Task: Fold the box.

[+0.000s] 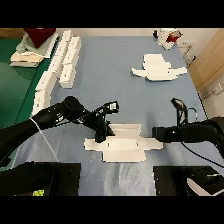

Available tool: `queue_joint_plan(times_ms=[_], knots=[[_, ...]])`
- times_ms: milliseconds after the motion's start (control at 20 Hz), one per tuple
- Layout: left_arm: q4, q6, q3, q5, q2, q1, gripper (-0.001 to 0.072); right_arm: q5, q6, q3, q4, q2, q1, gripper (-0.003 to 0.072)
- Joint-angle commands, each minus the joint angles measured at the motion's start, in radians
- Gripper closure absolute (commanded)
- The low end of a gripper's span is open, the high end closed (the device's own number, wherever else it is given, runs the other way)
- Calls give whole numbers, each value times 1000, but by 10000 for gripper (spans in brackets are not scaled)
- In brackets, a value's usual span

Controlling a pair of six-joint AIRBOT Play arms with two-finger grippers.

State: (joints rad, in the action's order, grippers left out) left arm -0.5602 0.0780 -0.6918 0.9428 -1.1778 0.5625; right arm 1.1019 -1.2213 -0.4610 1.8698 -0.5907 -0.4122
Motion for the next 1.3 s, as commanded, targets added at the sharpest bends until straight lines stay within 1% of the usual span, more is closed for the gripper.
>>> queue_joint_plan(times_ms=[0,50,100,200,250,300,350,450,500,650,750,850,1000,1150,1250], knots=[[0,0,0,0,0,-1,698,93,-97,0,98,27,-186,685],[0,0,0,0,0,-1,698,81,-134,0,96,39,-288,685],[0,0,0,0,0,-1,698,45,-175,0,67,46,-419,685],[0,0,0,0,0,-1,698,-35,-174,1,-100,39,-629,670],[0,0,0,0,0,-1,698,-71,-174,2,-201,20,-719,443],[0,0,0,0,0,-1,698,-100,-174,2,-288,-5,-785,187],[0,0,0,0,0,-1,698,-128,-175,2,-357,-40,-838,78],[0,0,0,0,0,-1,698,-174,-175,2,-426,-122,-895,78],[0,0,0,0,0,-1,698,-186,-175,2,-430,-164,-908,78],[0,0,0,0,0,-1,698,-187,-175,1,-428,-282,-919,78],[0,0,0,0,0,-1,698,-188,-163,0,-469,-327,-919,90],[0,0,0,0,0,-1,698,-192,-80,-1,-562,-334,-919,100],[0,0,0,0,0,-1,698,-188,61,-6,-753,-321,-919,99],[0,0,0,0,0,-1,698,-180,119,-45,-771,-274,-919,99],[0,0,0,0,0,-1,698,-174,125,-45,-770,-255,-919,95]])
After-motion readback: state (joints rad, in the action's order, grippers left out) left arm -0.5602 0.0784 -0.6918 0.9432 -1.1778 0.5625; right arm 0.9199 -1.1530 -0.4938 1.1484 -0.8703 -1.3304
